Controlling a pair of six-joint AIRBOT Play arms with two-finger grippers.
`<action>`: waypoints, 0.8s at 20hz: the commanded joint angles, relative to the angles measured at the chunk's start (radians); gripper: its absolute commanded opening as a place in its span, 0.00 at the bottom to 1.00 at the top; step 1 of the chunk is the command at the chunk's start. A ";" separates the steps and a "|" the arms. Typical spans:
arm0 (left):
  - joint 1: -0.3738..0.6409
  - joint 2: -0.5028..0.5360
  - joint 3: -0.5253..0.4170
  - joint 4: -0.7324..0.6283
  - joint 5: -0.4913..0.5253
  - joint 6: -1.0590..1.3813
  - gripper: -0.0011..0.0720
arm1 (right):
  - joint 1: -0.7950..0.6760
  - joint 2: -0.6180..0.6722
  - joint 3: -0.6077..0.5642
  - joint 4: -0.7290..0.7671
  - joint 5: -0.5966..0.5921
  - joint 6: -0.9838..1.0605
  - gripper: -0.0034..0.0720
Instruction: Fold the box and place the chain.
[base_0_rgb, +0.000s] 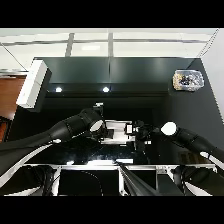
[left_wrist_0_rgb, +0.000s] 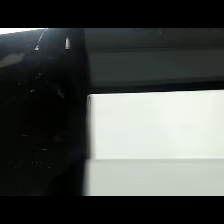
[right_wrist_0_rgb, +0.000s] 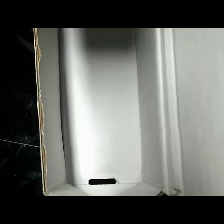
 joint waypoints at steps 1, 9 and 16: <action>0.000 -0.002 0.011 0.004 0.008 -0.011 0.05 | 0.001 0.000 0.001 0.000 0.001 -0.002 0.62; 0.000 -0.013 0.018 0.003 -0.005 -0.016 0.50 | 0.001 0.000 0.001 0.000 0.001 -0.002 0.62; 0.000 -0.028 0.018 0.000 -0.005 -0.034 0.38 | 0.001 0.000 0.001 0.000 0.000 -0.002 0.62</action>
